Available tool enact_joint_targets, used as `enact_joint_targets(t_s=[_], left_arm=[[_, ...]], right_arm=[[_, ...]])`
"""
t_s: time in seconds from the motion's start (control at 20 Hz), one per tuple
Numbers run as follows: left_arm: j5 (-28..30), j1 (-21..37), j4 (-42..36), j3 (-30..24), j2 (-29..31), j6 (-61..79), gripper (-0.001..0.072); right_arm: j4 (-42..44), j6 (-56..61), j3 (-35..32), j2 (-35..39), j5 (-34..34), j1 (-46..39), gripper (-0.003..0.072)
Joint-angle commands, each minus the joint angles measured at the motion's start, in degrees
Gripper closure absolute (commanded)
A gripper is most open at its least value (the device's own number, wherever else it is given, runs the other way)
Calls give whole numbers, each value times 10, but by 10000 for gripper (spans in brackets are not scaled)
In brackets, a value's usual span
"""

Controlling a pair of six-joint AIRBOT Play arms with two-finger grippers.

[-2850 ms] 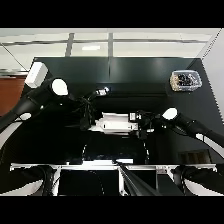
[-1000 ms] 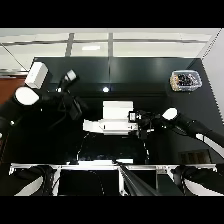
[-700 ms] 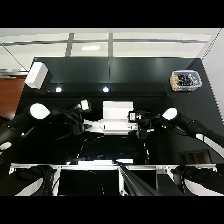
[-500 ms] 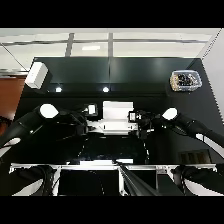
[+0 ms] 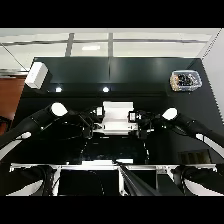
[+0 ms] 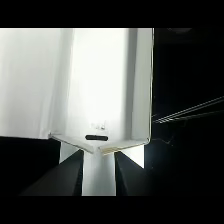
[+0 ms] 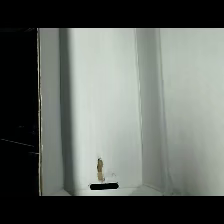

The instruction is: Fold the box and place the chain.

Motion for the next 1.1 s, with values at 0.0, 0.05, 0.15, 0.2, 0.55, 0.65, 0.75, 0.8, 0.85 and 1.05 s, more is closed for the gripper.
enact_joint_targets(t_s=[0.0,0.05,0.15,0.2,0.55,0.65,0.75,0.8,0.85,1.05], left_arm=[[20,-2,-15,1,-3,0,477],[24,-2,-15,1,-3,0,477],[24,-2,-18,1,-3,-1,477],[19,-2,-33,1,-5,-1,477],[13,-20,-111,20,-52,7,477],[13,-20,-89,20,-52,7,476],[19,-20,-55,20,-52,8,512],[18,-20,-53,20,-52,8,605],[19,-21,-54,20,-52,8,588],[20,-28,-55,21,-52,8,507]], right_arm=[[0,0,0,0,-1,0,485],[0,0,0,0,-1,0,485],[0,0,0,0,-1,0,485],[0,0,0,0,-1,0,485],[0,0,0,0,-1,0,485],[0,0,0,0,-1,0,485],[0,0,0,0,-2,0,485],[0,0,0,0,-2,0,485],[0,0,0,0,-2,0,485],[0,0,0,0,-1,0,485]])
